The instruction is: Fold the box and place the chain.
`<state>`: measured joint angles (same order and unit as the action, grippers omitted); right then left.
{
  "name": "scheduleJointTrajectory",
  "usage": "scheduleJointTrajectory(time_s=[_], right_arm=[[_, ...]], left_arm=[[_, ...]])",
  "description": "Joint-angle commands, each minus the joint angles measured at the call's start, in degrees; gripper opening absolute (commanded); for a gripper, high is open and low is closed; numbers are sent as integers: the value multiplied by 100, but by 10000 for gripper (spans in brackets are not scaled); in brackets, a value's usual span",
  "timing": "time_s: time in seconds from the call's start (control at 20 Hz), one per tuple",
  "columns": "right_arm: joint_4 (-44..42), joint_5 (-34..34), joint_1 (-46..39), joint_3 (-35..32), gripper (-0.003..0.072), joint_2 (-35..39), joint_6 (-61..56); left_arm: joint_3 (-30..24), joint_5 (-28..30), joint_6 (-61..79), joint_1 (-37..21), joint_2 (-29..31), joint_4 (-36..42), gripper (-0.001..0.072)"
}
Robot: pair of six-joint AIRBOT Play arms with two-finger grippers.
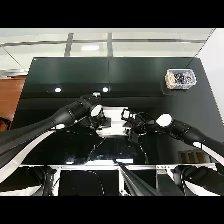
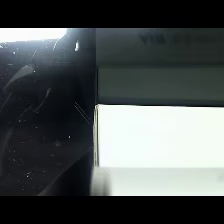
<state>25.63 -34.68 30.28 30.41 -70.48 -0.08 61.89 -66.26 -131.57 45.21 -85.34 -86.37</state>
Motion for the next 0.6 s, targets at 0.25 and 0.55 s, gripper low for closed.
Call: scheduleJointTrajectory(time_s=[0.25, 0.55], right_arm=[[1884, -1414, -964, 413, 16, 1213, -3790], [2710, -1012, -3486, -101, 16, 1954, -6398]], left_arm=[[7, 122, -2, -2, 0, 7, 27], [7, 127, -4, -2, 0, 7, 27]])
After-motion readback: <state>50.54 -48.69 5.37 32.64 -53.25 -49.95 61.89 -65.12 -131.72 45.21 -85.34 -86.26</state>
